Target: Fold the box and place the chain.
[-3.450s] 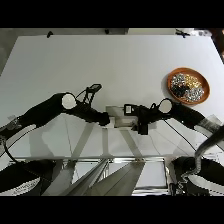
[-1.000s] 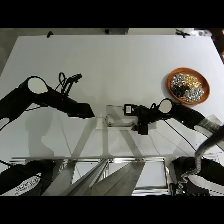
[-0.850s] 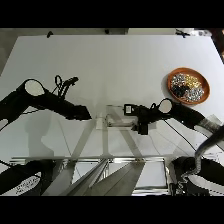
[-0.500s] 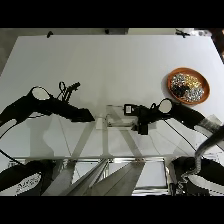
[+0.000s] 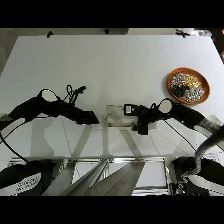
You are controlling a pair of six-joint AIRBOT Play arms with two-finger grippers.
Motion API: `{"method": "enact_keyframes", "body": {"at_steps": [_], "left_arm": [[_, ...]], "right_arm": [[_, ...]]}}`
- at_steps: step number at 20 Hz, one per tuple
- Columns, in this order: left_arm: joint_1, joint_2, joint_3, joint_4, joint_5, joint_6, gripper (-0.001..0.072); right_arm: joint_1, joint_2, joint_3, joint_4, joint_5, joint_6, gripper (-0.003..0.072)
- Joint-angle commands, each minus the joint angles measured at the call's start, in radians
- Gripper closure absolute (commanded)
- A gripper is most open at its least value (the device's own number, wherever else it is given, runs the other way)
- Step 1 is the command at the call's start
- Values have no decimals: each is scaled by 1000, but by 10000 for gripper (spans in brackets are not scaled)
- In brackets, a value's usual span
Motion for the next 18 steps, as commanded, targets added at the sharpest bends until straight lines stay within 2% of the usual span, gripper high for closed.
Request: {"method": "enact_keyframes", "body": {"at_steps": [1, 6, 15, 18], "left_arm": [[-36, -4, -1, -43, 26, 13, 277], [-69, -4, -1, -100, 38, 10, 252], [-93, -3, 2, -177, 34, 26, 253], [-110, -3, 2, -202, 68, 29, 253]], "right_arm": [[0, 1, 0, 0, 0, 0, 277], [0, 1, 0, 0, 0, 0, 277], [0, 1, 0, 0, 0, 0, 277], [0, 1, 0, 0, 0, 0, 277]]}}
